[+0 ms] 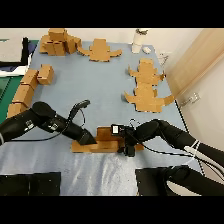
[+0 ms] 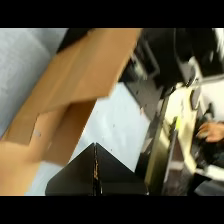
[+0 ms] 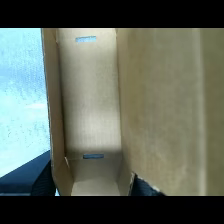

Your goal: Fold the box.

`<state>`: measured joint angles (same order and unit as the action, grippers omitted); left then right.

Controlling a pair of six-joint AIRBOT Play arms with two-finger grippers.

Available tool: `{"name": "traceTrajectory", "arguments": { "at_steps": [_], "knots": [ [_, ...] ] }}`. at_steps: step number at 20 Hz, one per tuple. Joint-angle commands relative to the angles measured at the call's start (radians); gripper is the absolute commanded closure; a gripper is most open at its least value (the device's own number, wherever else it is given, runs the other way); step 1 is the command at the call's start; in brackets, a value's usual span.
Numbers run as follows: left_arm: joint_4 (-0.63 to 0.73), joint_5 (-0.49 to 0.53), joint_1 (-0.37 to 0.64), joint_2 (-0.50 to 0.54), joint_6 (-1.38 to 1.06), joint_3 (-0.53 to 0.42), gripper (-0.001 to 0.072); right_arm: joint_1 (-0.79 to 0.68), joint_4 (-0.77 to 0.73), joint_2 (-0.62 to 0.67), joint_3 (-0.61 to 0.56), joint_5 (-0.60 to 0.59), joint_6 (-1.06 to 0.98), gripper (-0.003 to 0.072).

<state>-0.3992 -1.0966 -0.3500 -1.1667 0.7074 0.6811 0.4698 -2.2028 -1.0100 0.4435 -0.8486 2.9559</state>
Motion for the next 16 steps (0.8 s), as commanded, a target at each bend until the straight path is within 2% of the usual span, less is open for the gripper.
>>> {"name": "traceTrajectory", "arguments": {
  "at_steps": [1, 5, 7, 10, 16],
  "knots": [
    [0.077, 0.060, -0.004, -0.094, 0.099, 0.090, 0.0702, 0.000, -0.001, 0.000, 0.001, -0.003, 0.000, 0.0166],
    [0.071, 0.128, -0.004, -0.260, 0.126, 0.214, 0.0702, 0.000, -0.001, 0.000, 0.001, -0.002, 0.000, 0.0166],
    [-0.015, 0.172, -0.004, -0.314, 0.183, 0.244, 0.0703, 0.000, -0.001, 0.000, 0.001, -0.003, 0.000, 0.0166],
    [-0.140, 0.192, -0.005, -0.340, 0.263, 0.249, 0.0703, 0.000, 0.000, 0.000, 0.001, -0.006, 0.000, 0.0166],
    [-0.145, 0.159, -0.024, -0.348, 0.257, 0.248, 0.0702, 0.000, 0.000, 0.000, 0.001, -0.006, 0.000, 0.0166]
  ]
}}
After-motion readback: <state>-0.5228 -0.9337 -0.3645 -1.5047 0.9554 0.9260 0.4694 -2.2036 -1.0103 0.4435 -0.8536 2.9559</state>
